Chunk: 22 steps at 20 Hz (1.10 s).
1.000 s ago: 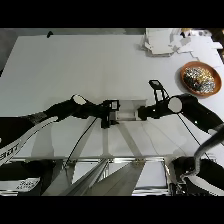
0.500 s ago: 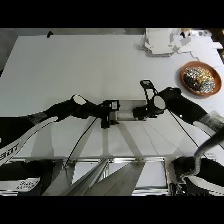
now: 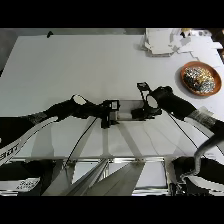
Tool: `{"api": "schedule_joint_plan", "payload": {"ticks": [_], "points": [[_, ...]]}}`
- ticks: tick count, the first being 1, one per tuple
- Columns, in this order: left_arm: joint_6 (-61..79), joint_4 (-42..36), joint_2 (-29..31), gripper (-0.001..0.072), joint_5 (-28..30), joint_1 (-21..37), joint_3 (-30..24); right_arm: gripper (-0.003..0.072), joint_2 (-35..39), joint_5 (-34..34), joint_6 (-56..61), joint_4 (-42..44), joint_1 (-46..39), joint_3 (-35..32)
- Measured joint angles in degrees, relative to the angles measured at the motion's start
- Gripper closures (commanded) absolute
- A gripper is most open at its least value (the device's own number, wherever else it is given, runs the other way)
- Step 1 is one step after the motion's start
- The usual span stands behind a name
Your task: Fold the box and place the chain.
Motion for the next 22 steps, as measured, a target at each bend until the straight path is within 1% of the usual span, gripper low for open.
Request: {"api": "schedule_joint_plan", "payload": {"ticks": [1, 4, 5, 7, 8, 9, 14, 18, 22], "points": [[0.00, 0.00, 0.00, 0.0640, 0.00, 0.00, 0.00, 0.0548, -0.35, 0.09, 0.04, -0.02, 0.04, 0.04], [-0.04, 0.00, 0.00, 0.0640, -0.02, 0.00, 0.00, 0.0651, -0.98, 0.31, 0.26, -0.35, 0.11, 0.07], [-0.22, -0.07, 0.00, 0.0640, -0.11, 0.00, -0.02, 0.0672, -1.05, 0.28, 0.59, -0.09, 0.11, 0.07], [-0.20, -0.07, 0.00, 0.0640, -0.09, 0.00, -0.02, 0.0669, -1.18, 0.33, 0.44, -0.11, 0.13, 0.09], [-0.17, -0.07, 0.00, 0.0640, -0.09, 0.00, -0.02, 0.0591, -1.25, 0.31, 0.46, -0.11, 0.13, 0.09], [0.11, 0.04, 0.00, 0.0640, -0.04, 0.00, 0.00, 0.0475, -1.31, -0.07, 0.26, -0.28, 0.15, 0.07], [0.09, 0.07, 0.00, 0.0640, -0.02, 0.00, 0.00, 0.0464, -1.01, -0.90, 2.95, -0.07, 0.20, 0.07], [0.04, 0.04, 0.00, 0.0640, 0.00, 0.00, 0.00, 0.0466, 0.02, -1.66, 5.20, -0.61, 0.20, 0.11], [0.02, 0.02, 0.00, 0.0640, 0.00, 0.00, 0.00, 0.0476, -0.52, -2.01, 8.26, -1.31, 0.20, 0.07]]}}
